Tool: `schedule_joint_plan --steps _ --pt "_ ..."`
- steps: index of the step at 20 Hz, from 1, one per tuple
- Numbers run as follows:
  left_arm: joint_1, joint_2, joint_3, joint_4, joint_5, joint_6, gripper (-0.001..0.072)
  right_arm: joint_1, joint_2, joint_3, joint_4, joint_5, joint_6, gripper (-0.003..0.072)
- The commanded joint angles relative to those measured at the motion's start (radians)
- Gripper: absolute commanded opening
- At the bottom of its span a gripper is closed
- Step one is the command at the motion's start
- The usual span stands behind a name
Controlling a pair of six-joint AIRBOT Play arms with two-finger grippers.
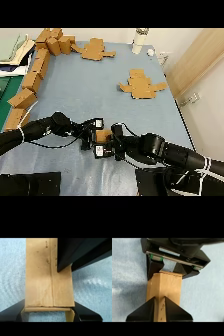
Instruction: Fold the box.
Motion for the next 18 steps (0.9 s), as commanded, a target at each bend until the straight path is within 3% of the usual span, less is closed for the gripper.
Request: schedule_joint_plan --steps 1,8,10,11,18 --pt "0.000 0.000 0.001 -0.001 0.002 -0.001 0.0467 0.006 0.011 0.015 -0.005 -0.003 0.003 0.0162" --pt "0.000 0.000 0.001 -0.001 0.002 -0.001 0.0467 0.005 0.041 0.032 -0.021 -0.036 0.004 0.0174" --pt "0.000 0.000 0.001 -0.001 0.001 -0.001 0.0467 0.003 0.041 0.032 -0.020 -0.035 0.010 0.0464" --pt "0.000 0.000 0.001 -0.001 0.001 -0.001 0.0467 0.003 0.040 0.032 -0.019 -0.036 0.016 0.0487" --pt "0.000 0.000 0.001 -0.001 0.001 -0.001 0.0467 0.003 -0.021 0.032 -0.113 0.000 0.080 0.0491"
